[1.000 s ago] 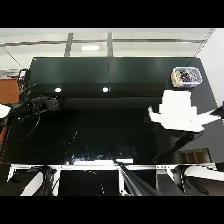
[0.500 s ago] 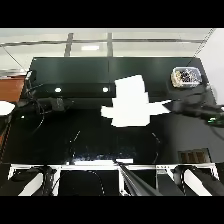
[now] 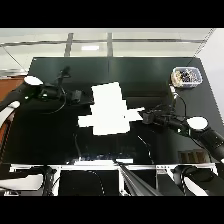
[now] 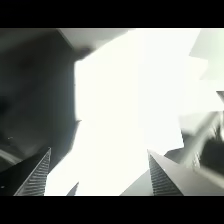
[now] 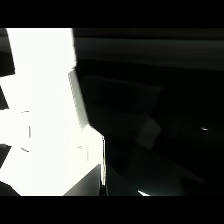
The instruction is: Fold the box and place the chain.
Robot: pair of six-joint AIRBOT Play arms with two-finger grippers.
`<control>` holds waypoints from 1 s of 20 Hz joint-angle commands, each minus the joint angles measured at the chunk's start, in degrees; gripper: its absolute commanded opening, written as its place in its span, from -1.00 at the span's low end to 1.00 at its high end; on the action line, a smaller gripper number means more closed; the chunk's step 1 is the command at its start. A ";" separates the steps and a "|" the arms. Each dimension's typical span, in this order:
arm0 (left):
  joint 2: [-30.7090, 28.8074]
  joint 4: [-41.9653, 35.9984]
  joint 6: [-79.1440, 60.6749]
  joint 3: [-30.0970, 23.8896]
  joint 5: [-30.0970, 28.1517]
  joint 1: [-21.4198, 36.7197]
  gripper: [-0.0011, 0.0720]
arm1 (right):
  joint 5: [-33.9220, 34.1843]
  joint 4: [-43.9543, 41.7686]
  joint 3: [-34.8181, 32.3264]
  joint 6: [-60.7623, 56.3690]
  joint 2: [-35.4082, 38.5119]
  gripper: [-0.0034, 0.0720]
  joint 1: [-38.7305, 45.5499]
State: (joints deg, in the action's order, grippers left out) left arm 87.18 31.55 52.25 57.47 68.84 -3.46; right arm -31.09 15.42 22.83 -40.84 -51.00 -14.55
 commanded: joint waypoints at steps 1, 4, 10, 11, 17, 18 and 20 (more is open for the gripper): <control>9.88 -1.79 -8.61 5.92 12.28 -3.10 0.95 | 1.53 -0.09 -0.26 0.17 0.13 -0.87 -2.12; 16.09 -1.88 -14.53 11.50 18.64 -4.37 0.95 | 1.25 2.64 -0.26 0.15 0.13 -0.87 -2.10; 20.74 1.57 -14.40 16.90 27.47 -4.72 0.07 | -0.22 3.15 -0.26 0.17 0.13 -0.87 -2.12; 20.74 4.83 -14.03 16.87 26.97 -4.94 0.00 | -0.22 3.74 -0.26 0.17 0.13 -0.87 -2.12; 20.74 9.11 -13.46 17.25 23.89 -8.87 0.00 | -0.33 4.13 -0.26 0.15 0.13 -0.87 -2.12; 20.74 9.81 -13.46 17.25 23.15 -9.18 -0.01 | -0.33 4.13 -0.26 0.17 0.13 -0.87 -2.12; 20.74 9.77 -14.80 17.25 23.39 -9.27 -0.53 | -0.35 4.17 -0.26 0.17 0.13 -0.87 -2.12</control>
